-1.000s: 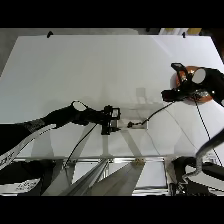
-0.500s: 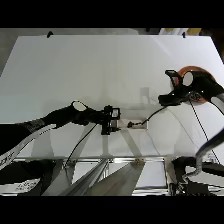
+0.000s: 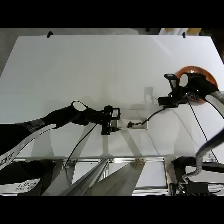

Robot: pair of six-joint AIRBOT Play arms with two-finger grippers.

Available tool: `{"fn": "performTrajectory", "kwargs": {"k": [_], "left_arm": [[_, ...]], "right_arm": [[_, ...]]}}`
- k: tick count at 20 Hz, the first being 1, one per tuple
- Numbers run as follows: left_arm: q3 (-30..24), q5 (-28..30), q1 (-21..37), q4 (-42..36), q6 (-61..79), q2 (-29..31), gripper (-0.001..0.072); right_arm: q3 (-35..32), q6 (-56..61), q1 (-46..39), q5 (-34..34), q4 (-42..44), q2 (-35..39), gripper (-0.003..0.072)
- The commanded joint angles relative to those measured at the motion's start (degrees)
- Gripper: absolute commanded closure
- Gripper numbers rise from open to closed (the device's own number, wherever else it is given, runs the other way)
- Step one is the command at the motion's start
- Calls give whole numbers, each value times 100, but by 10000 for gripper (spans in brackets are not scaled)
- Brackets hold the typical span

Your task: Fold the box and place the chain.

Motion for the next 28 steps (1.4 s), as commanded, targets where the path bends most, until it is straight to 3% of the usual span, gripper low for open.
{"fn": "performTrajectory", "kwargs": {"k": [1, 5, 8, 11, 14, 19, 25, 28], "left_arm": [[0, 2, 2, 0, 2, 0, 320], [0, 0, 2, 0, 2, 0, 320], [0, 2, 2, 0, 2, 0, 320], [0, 2, 2, 0, 2, 0, 320], [0, -28, 2, 0, 2, 0, 320], [0, -79, 2, 0, 2, 0, 320], [0, -90, 2, 0, 2, 0, 320], [0, -87, 2, 0, 2, 0, 320]], "right_arm": [[-7, -52, 7, 332, 57, 7, 672], [-7, -219, 7, 697, 304, 769, 672], [-7, -490, 72, 1405, 697, 1622, 672], [-7, -658, 452, 1954, 999, 2507, 672], [-7, -658, 1005, 2009, 1541, 3244, 672], [-7, -660, 1871, 1445, 2682, 3783, 672], [-105, -651, 2741, -203, 2601, 3716, 672], [-461, -610, 2763, -428, 2586, 3484, 671]]}}
